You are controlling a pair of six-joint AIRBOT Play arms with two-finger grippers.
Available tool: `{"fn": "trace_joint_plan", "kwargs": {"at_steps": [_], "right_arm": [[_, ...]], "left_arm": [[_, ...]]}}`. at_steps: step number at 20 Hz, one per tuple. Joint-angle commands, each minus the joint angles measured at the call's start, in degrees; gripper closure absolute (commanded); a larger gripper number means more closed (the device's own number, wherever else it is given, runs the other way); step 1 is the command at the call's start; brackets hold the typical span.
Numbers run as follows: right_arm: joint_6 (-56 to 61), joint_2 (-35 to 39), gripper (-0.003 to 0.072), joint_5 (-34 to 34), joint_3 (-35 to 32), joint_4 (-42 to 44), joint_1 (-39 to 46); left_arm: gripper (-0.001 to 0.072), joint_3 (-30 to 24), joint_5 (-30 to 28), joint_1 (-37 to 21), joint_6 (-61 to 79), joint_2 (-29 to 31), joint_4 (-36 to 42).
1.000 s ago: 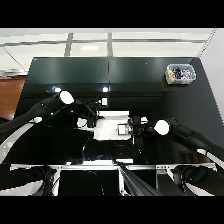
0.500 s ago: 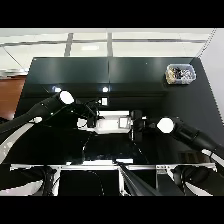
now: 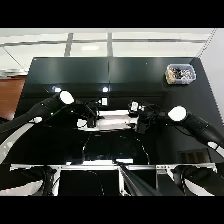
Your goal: Fold the box and place the chain.
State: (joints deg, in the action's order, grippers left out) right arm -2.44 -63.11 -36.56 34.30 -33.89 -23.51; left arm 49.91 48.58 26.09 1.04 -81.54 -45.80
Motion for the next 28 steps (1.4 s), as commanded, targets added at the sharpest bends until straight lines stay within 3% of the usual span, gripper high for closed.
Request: {"fn": "trace_joint_plan", "kwargs": {"at_steps": [1, 13, 28], "right_arm": [[-12.5, -2.7, -0.0019, -4.6, 0.1, 9.9, 1.4], [-20.6, -12.1, -0.0018, -4.6, 0.2, 9.9, 1.4], [-12.8, -14.3, -0.0018, -2.9, 2.7, 3.5, -0.7]], "left_arm": [[0.0681, 0.0, 0.0, 0.0, 0.0, 0.0, 0.0], [0.0681, 0.0, 0.1, 0.2, 0.0, -0.6, 0.2], [0.0681, 0.0, 0.1, 0.2, 0.0, -0.6, 0.2]]}}
